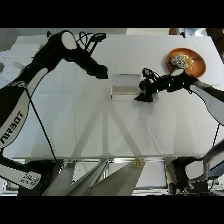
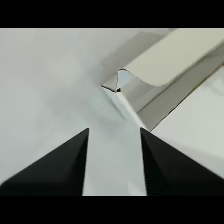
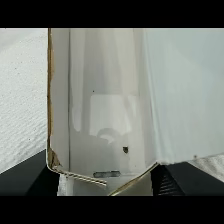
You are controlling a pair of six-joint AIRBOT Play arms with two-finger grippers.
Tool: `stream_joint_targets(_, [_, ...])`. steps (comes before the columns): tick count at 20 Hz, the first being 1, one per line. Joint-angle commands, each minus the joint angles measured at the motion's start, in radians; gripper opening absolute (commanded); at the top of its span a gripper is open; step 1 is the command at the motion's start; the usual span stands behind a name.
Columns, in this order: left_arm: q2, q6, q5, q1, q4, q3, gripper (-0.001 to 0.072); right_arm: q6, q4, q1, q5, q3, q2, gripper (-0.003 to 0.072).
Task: Fold the box and place the chain.
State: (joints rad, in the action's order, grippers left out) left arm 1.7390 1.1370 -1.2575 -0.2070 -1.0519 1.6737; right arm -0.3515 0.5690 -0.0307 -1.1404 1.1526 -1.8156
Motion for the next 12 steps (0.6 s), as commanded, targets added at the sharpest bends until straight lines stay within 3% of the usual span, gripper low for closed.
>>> stream_joint_targets(1, [-0.010,-0.566,-0.004,0.086,0.242,-0.089,0.0526,0.000,0.000,0.000,0.000,0.001,0.000,0.0510])
stream_joint_targets(3, [-0.009,-0.782,-0.008,0.143,0.420,-0.182,0.0650,0.000,0.000,0.000,0.000,0.001,0.000,0.0510])
stream_joint_targets(6, [-0.005,-0.934,-0.013,0.182,0.467,-0.269,0.0652,0.000,0.000,0.000,0.000,0.001,0.000,0.0510])
stream_joint_targets(12, [0.095,-1.253,-0.034,0.138,0.505,-0.288,0.0678,0.000,0.000,0.000,0.000,0.001,0.000,0.0510])
